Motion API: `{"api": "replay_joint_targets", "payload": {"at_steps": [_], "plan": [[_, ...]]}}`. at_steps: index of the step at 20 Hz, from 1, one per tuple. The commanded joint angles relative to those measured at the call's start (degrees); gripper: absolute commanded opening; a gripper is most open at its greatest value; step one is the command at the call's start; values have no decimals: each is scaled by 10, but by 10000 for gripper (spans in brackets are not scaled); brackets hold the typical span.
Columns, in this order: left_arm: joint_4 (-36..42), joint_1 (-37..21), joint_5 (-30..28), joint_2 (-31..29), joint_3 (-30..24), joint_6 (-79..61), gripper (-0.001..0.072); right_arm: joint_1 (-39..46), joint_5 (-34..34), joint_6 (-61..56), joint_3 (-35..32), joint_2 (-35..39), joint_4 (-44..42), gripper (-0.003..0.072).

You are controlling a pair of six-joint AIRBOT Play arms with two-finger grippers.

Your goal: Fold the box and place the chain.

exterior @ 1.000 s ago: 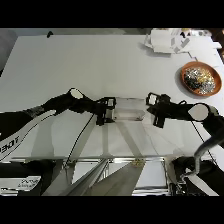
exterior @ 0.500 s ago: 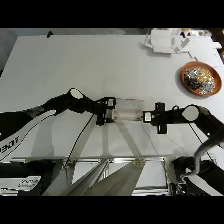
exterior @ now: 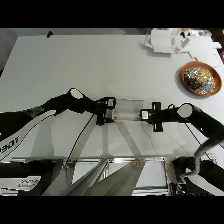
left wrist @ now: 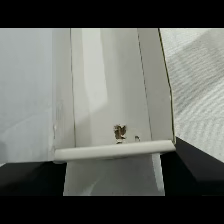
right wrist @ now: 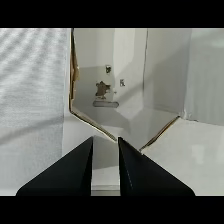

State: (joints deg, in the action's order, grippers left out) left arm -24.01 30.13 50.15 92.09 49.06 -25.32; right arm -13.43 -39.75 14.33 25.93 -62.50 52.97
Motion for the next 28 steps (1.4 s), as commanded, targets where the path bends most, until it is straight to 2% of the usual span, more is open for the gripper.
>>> {"api": "replay_joint_targets", "payload": {"at_steps": [1, 7, 10, 13, 16, 21, 24, 28], "plan": [[0, 0, 0, 0, 0, 0, 252, 0, 4, 14, 0, -4, -11, 180], [0, 0, 0, 0, 0, 0, 252, 72, -80, 14, 20, -4, -16, 187], [0, 0, 0, 0, 0, 0, 252, 72, -87, 50, 20, -5, -63, 207], [0, 0, 0, 0, 0, 0, 252, 72, -93, 97, 20, -5, -129, 175], [0, 0, 0, 0, 0, 0, 252, 72, -104, 113, 20, -5, -131, 175], [0, 0, 0, 0, 0, 0, 252, 64, -105, 113, 20, -6, -143, 174], [0, 0, 0, 0, 0, 0, 252, 40, -72, 112, 20, -25, -149, 173], [0, 0, 0, 0, 0, 0, 252, 27, -52, 113, 20, -46, -244, 176]]}}
